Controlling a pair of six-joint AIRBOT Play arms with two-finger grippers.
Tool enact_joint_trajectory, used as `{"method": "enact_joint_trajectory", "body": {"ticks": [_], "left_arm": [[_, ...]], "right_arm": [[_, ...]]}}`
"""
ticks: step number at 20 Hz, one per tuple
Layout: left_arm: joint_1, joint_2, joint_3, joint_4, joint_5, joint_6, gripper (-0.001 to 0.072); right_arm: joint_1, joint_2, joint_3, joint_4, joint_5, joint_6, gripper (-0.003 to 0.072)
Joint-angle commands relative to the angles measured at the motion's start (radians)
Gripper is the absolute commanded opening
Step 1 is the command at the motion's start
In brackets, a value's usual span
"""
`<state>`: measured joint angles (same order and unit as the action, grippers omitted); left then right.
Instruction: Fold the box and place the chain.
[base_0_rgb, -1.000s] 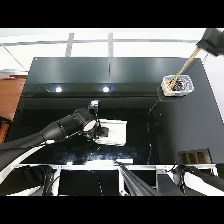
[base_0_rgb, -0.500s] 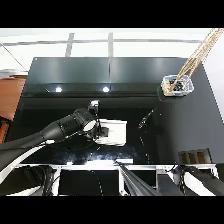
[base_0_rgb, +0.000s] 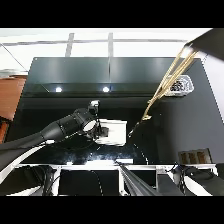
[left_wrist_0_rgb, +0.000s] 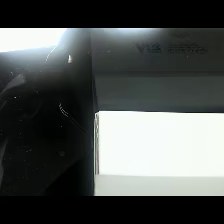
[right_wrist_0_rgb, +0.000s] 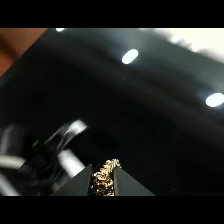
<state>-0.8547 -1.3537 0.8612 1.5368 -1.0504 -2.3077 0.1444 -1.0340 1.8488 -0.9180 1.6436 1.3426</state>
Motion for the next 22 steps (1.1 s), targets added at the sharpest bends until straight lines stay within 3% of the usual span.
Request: {"method": "enact_joint_trajectory", "body": {"ticks": [1,12,22], "left_arm": [[0.001,0.000,0.001,0.000,0.001,0.000,0.0032],[0.000,0.000,0.001,0.000,-0.005,0.000,0.0032],[0.000,0.000,0.001,-0.001,-0.010,0.000,0.0032]], "right_arm": [[0.121,0.001,-0.065,0.005,0.015,-0.012,0.0024],[0.268,0.001,-0.089,0.193,-0.165,-0.010,0.0023],[0.269,0.001,-0.089,0.278,-0.213,-0.035,0.0024]]}}
